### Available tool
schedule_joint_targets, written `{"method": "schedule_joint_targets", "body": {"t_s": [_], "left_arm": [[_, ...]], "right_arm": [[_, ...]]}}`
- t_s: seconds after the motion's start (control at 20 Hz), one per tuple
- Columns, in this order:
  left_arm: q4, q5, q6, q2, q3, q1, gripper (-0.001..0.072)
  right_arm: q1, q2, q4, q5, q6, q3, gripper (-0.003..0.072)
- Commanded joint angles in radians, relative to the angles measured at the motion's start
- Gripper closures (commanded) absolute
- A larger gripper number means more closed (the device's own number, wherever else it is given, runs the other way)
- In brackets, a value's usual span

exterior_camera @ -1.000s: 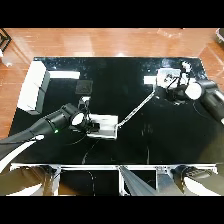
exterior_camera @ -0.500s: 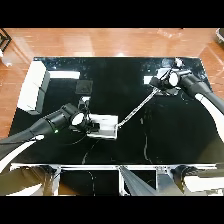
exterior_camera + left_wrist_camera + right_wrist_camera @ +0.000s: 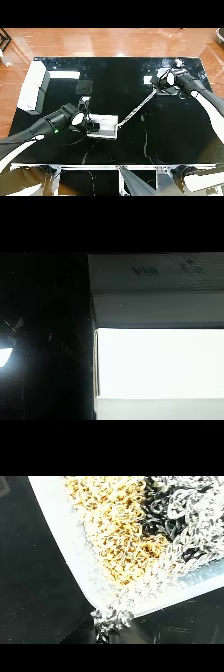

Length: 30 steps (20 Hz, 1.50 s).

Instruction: Fold the box and place the chain.

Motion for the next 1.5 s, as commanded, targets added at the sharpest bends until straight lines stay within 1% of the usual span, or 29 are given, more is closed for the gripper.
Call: {"method": "schedule_joint_targets", "body": {"t_s": [0.0,0.15,0.3,0.45,0.6,0.75,0.9,1.0,1.15,1.3,1.45], "left_arm": [[0.0,-0.003,0.0,0.0,0.0,0.0,0.0681],[0.0,-0.004,0.0,0.0,0.0,0.0,0.0681],[0.0,-0.004,0.0,0.0,0.0,0.0,0.0681],[0.0,-0.003,0.0,0.0,0.0,0.0,0.0681],[0.0,-0.003,0.0,0.0,0.0,0.0,0.0681],[0.0,-0.003,0.0,0.0,0.0,0.0,0.068],[0.0,-0.003,0.0,0.0,0.0,0.0,0.0681],[0.0,-0.003,0.0,0.0,0.0,0.0,0.0681],[0.0,-0.004,0.0,0.0,0.0,0.0,0.068],[0.0,-0.004,0.0,0.0,0.0,0.0,0.0681],[0.0,-0.004,0.0,0.0,0.0,0.0,0.068]], "right_arm": [[-0.001,-0.002,0.063,0.007,-0.052,0.002,0.0657],[-0.001,0.023,0.075,0.055,-0.105,0.002,0.0658],[-0.001,0.096,0.071,0.084,-0.208,0.002,0.0659],[-0.001,0.222,0.071,0.088,-0.313,0.002,0.0659],[-0.001,0.365,0.072,0.129,-0.381,0.002,0.0659],[0.0,0.512,0.101,0.214,-0.459,0.002,0.0659],[0.022,0.648,0.175,0.319,-0.534,0.001,0.0659],[0.064,0.718,0.238,0.376,-0.567,0.001,0.0659],[0.152,0.787,0.298,0.43,-0.57,0.001,0.0659],[0.26,0.808,0.377,0.465,-0.569,0.001,0.0659],[0.371,0.808,0.417,0.464,-0.558,0.001,0.0659]]}}
